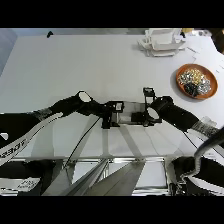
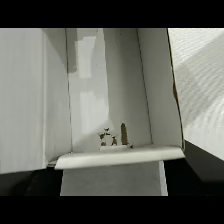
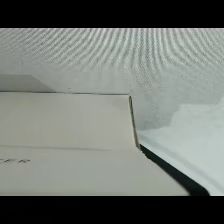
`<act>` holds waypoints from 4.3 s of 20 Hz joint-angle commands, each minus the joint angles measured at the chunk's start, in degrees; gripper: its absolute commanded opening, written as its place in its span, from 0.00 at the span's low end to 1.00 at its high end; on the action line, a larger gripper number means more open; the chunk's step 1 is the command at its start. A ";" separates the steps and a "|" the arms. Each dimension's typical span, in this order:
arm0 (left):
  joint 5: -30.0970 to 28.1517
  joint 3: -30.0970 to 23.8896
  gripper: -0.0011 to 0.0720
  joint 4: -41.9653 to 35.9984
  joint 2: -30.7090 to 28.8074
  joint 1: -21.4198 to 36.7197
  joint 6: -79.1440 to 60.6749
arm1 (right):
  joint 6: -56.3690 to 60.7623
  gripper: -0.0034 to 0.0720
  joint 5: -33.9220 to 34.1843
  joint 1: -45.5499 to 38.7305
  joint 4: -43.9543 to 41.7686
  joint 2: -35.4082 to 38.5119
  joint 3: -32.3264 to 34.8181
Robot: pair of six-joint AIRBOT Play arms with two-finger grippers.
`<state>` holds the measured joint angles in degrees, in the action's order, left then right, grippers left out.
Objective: Fold the box and place the chain.
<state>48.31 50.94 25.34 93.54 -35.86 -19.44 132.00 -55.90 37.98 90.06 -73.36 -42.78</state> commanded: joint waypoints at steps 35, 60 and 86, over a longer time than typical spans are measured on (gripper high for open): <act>-0.09 0.00 0.06 -0.02 0.00 0.04 -0.02 | -40.85 0.34 -4.02 -43.47 7.17 0.31 -25.18; -0.09 0.00 0.06 -0.02 0.00 0.04 -0.02 | -59.06 0.36 1.49 -58.29 1.01 -17.18 -28.28; -0.07 0.00 0.06 -0.02 0.00 0.04 -0.02 | -60.96 0.07 -6.88 -58.40 -4.48 -3.87 -28.28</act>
<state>48.25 50.94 25.30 93.54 -35.86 -19.46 71.29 -60.80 -20.34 90.17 -83.64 -71.02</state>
